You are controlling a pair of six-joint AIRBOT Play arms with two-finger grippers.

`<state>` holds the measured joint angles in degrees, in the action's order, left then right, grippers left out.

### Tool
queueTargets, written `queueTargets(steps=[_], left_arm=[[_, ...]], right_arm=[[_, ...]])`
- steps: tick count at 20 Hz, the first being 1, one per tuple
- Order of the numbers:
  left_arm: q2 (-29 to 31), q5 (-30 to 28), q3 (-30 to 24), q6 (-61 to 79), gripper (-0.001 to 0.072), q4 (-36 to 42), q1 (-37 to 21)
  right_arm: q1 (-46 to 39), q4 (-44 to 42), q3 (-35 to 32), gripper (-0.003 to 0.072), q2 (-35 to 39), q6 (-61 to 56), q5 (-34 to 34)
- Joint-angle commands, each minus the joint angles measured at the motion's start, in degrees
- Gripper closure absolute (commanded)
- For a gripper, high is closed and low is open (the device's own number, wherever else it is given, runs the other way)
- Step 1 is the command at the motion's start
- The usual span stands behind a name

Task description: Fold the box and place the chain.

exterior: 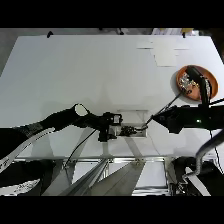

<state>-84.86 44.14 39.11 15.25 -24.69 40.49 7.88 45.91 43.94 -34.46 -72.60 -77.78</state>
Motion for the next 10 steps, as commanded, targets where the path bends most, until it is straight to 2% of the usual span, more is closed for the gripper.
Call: queueTargets(steps=[1,4,6,8,10], left_arm=[[0.0,0.0,0.1,0.0,0.057,0.0,0.0],[0.0,0.0,0.1,0.0,0.057,0.0,0.0],[0.0,0.0,0.1,0.0,0.057,0.0,0.0],[0.0,0.0,0.1,0.0,0.057,0.0,0.0],[0.0,0.0,0.1,0.0,0.057,0.0,0.0]], right_arm=[[0.0,-6.4,0.0,0.067,0.7,2.7,-0.7],[0.2,-8.6,-0.1,0.067,0.7,3.5,-0.3],[3.6,-10.4,-0.4,0.067,0.7,4.1,2.9],[9.2,-8.8,-1.0,0.067,0.5,4.1,7.5],[15.1,-2.9,-1.3,0.067,-0.6,3.7,11.4]])
